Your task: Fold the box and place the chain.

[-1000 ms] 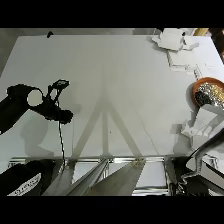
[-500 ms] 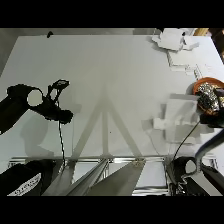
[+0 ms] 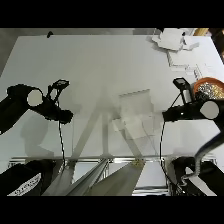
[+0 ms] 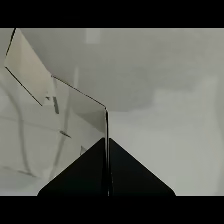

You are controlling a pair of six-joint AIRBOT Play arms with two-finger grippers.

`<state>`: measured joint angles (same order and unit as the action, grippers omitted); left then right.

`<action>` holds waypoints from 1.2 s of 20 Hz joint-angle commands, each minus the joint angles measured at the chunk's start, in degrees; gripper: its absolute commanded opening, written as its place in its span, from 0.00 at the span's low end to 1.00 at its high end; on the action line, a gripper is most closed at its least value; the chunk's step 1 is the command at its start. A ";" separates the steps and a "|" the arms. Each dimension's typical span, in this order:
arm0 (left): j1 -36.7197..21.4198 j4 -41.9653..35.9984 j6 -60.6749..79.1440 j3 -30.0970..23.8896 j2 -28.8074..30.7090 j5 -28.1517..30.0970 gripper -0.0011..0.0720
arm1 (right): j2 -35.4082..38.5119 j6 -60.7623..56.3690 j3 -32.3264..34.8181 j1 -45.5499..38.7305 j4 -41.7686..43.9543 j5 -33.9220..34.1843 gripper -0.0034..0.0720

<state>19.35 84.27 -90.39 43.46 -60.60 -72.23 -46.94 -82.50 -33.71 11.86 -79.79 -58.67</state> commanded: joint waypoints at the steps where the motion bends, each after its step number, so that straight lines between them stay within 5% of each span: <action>1: -0.09 0.85 3.74 -0.02 -0.02 0.76 0.61 | 0.83 -1.73 0.66 9.01 2.45 5.60 0.07; 6: -0.02 -0.42 4.66 -0.02 -0.07 12.26 0.61 | 0.83 -3.19 0.68 11.52 2.40 5.79 0.07; 12: 0.04 -16.74 15.45 -0.02 -5.31 23.85 0.61 | 0.83 -3.19 0.68 11.52 2.38 5.81 0.07; 16: -0.02 -33.24 33.33 -0.02 -13.40 23.30 0.61 | 0.83 -3.17 0.66 11.52 2.36 5.81 0.07; 20: -2.05 -60.96 69.33 -0.02 -18.86 14.19 0.68 | 0.83 -3.19 0.66 11.52 2.40 5.60 0.07; 24: -5.66 -64.30 81.18 -0.02 -23.34 4.74 0.71 | 0.83 -3.19 0.68 11.52 2.38 5.53 0.07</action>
<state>15.92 27.70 -23.20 43.48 -80.75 -60.34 -46.15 -85.67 -33.08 23.31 -77.41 -53.01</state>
